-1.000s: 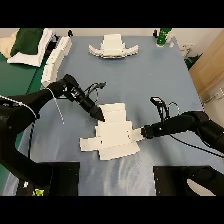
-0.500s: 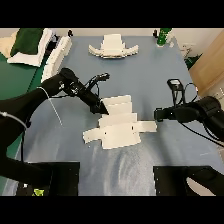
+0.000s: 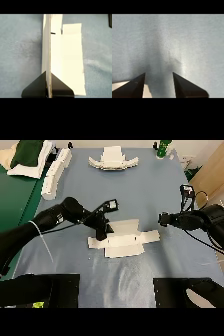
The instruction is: Fold the box.
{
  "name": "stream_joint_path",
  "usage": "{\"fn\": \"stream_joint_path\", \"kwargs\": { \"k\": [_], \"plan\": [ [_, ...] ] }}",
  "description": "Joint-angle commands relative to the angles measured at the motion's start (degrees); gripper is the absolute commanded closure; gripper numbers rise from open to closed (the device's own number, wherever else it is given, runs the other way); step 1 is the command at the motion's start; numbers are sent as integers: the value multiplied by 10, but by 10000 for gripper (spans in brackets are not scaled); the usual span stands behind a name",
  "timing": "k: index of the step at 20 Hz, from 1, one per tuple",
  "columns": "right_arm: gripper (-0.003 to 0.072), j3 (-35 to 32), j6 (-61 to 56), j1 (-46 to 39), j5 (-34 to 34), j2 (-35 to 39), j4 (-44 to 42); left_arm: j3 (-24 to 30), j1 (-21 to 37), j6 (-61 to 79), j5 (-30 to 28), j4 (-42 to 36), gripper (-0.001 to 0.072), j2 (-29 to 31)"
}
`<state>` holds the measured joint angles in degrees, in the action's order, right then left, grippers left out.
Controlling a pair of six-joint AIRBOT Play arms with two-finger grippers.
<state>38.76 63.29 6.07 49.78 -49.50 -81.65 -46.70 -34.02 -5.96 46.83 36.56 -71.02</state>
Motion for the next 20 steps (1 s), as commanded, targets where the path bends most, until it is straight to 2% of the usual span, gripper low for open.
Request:
{"fn": "stream_joint_path", "kwargs": {
  "k": [1,4,7,11,12,16,20],
  "plan": [
    [180,1,-5,0,-13,0,-20,52,-57,6,-101,3,701,10],
    [181,1,-5,0,-13,0,-24,59,-71,3,-106,4,699,11],
    [181,1,-4,0,-12,0,-32,53,-49,3,-92,11,700,34],
    [181,1,-5,0,-12,0,-43,5,24,-1,44,32,699,51],
    [181,1,-5,0,-12,0,-45,-3,37,0,63,38,700,51],
    [180,1,-5,0,-12,0,-59,-15,47,13,78,41,700,43],
    [181,0,-5,1,-12,-6,-72,-14,42,26,86,33,699,10]
  ]
}}
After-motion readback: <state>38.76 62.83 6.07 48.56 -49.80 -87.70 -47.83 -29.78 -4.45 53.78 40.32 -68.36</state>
